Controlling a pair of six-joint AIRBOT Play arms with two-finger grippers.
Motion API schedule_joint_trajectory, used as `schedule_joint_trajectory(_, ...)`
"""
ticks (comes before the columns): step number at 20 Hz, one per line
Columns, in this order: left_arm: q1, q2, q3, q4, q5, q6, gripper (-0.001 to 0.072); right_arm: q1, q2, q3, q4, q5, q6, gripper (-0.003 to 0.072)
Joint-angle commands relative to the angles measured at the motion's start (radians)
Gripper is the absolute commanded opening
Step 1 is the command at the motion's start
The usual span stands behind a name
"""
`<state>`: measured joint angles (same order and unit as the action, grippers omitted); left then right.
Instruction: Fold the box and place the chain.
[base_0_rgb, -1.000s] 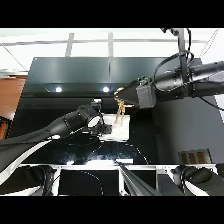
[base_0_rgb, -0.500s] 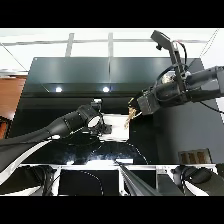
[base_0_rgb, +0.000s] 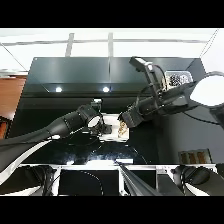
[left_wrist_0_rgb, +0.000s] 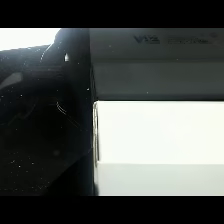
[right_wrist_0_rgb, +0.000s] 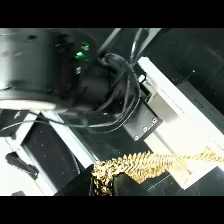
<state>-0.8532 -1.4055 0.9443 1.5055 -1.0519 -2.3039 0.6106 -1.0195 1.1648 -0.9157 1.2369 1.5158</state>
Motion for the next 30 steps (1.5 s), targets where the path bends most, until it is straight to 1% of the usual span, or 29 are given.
schedule_joint_trajectory(1,0.000,0.000,0.000,0.000,0.000,0.000,0.0030,0.014,-0.031,-0.060,-0.074,-0.041,0.007,0.0007)
schedule_joint_trajectory(3,0.000,0.000,0.000,0.000,0.000,0.000,0.0030,0.014,-0.034,-0.129,-0.090,-0.046,0.012,0.0007)
schedule_joint_trajectory(5,0.000,0.000,0.000,0.000,0.000,0.000,0.0030,0.015,-0.034,-0.200,-0.051,-0.106,0.010,0.0024)
schedule_joint_trajectory(6,0.000,0.000,0.000,0.000,0.000,0.000,0.0030,0.014,-0.035,-0.221,-0.044,-0.143,0.009,0.0221)
schedule_joint_trajectory(7,0.000,0.000,0.000,0.000,0.000,0.000,0.0030,0.013,-0.035,-0.222,-0.061,-0.153,0.008,0.0396)
schedule_joint_trajectory(8,0.000,0.000,0.000,0.000,-0.001,0.000,0.0030,-0.002,-0.032,-0.209,-0.089,-0.132,0.008,0.0395)
schedule_joint_trajectory(10,0.000,0.000,0.000,0.000,-0.003,0.000,0.0030,-0.085,-0.008,-0.175,-0.162,-0.035,-0.002,0.0382)
schedule_joint_trajectory(11,0.000,0.000,0.000,0.000,-0.003,0.000,0.0030,-0.145,0.016,-0.174,-0.224,-0.007,-0.011,0.0382)
schedule_joint_trajectory(13,0.000,0.000,0.000,0.000,-0.002,0.000,0.0030,-0.275,0.038,-0.187,-0.430,0.037,-0.007,0.0382)
schedule_joint_trajectory(14,0.000,0.000,0.000,0.001,-0.002,0.000,0.0030,-0.337,0.037,-0.211,-0.524,0.008,0.007,0.0382)
schedule_joint_trajectory(15,0.000,0.000,0.000,0.001,-0.002,0.000,0.0030,-0.399,0.037,-0.257,-0.581,-0.087,0.049,0.0387)
schedule_joint_trajectory(16,0.000,0.000,0.000,0.000,-0.002,0.000,0.0030,-0.457,0.029,-0.306,-0.584,-0.215,0.080,0.0390)
schedule_joint_trajectory(17,0.000,0.000,0.000,0.000,-0.002,0.000,0.0030,-0.501,0.006,-0.333,-0.575,-0.307,0.082,0.0543)
schedule_joint_trajectory(18,0.000,0.000,0.000,0.001,-0.003,0.000,0.0030,-0.537,-0.041,-0.335,-0.546,-0.369,0.083,0.0649)
schedule_joint_trajectory(20,0.000,0.000,0.000,0.000,-0.003,0.000,0.0030,-0.583,-0.149,-0.311,-0.477,-0.474,0.093,0.0649)
schedule_joint_trajectory(22,0.000,0.000,0.000,0.000,-0.003,0.000,0.0030,-0.601,-0.270,-0.249,-0.468,-0.536,0.244,0.0649)
schedule_joint_trajectory(24,0.000,0.000,0.000,0.000,-0.003,0.000,0.0030,-0.602,-0.391,-0.175,-0.451,-0.542,0.403,0.0648)
schedule_joint_trajectory(25,0.000,0.000,0.000,0.000,-0.003,0.000,0.0030,-0.601,-0.441,-0.140,-0.425,-0.542,0.432,0.0648)
schedule_joint_trajectory(27,0.000,0.000,0.000,0.000,-0.003,0.000,0.0030,-0.602,-0.529,-0.076,-0.351,-0.555,0.443,0.0648)
schedule_joint_trajectory(29,0.000,0.000,0.000,0.000,-0.003,0.000,0.0030,-0.602,-0.584,-0.024,-0.303,-0.563,0.442,0.0644)
schedule_joint_trajectory(30,0.000,0.000,0.000,0.000,-0.004,0.000,0.0030,-0.602,-0.600,-0.004,-0.289,-0.562,0.442,0.0613)
